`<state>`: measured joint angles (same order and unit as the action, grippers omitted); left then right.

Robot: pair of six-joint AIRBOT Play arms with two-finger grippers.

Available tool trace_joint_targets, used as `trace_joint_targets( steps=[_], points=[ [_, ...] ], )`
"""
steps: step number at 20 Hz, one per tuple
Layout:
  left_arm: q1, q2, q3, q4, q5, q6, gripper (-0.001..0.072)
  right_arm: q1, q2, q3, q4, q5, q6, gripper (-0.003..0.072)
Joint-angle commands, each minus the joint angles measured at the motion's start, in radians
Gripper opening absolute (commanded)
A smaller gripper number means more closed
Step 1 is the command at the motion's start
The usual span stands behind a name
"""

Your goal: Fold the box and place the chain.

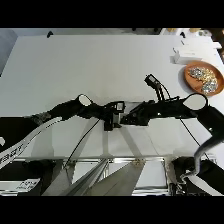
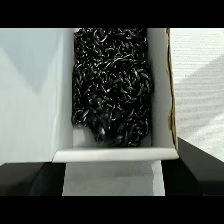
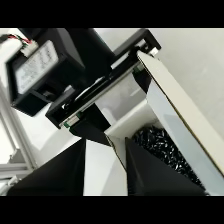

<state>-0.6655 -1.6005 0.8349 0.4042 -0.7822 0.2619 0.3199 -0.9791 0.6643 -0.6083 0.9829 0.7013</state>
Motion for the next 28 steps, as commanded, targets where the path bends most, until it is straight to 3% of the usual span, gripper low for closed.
trace_joint_targets(
  steps=[1,2,4,7,10,14,20,24,26,28],
  points=[
    [0.001,0.001,0.001,0.000,0.000,0.000,0.0276,0.002,-0.004,0.172,-0.211,0.120,0.036,0.0062],
    [0.001,0.001,0.001,0.000,0.000,0.000,0.0276,0.002,-0.004,0.234,-0.299,0.142,0.040,0.0018],
    [0.001,0.001,0.001,0.000,0.000,0.000,0.0276,0.002,-0.004,0.307,-0.462,0.106,0.090,0.0018],
    [0.001,0.001,0.001,0.000,0.000,0.000,0.0276,0.002,-0.032,0.310,-0.612,-0.013,0.167,0.0018],
    [0.001,0.001,0.001,0.000,0.000,0.000,0.0276,0.002,-0.126,0.310,-0.621,-0.050,0.194,0.0018],
    [0.001,0.001,0.001,0.000,0.000,0.000,0.0276,0.002,-0.217,0.301,-0.591,-0.005,0.222,0.0018],
    [0.001,0.001,0.001,0.000,0.000,0.000,0.0276,0.002,-0.185,0.180,-0.431,0.112,-0.055,0.0019],
    [0.001,0.001,0.001,0.000,0.000,0.000,0.0276,0.002,-0.174,0.145,-0.351,0.158,-0.170,0.0125],
    [0.001,0.001,0.001,0.000,0.000,0.000,0.0276,0.002,-0.172,0.145,-0.304,0.169,-0.211,0.0271],
    [0.001,0.001,0.001,0.000,0.000,0.000,0.0276,0.002,-0.172,0.145,-0.244,0.200,-0.279,0.0302]
  ],
)
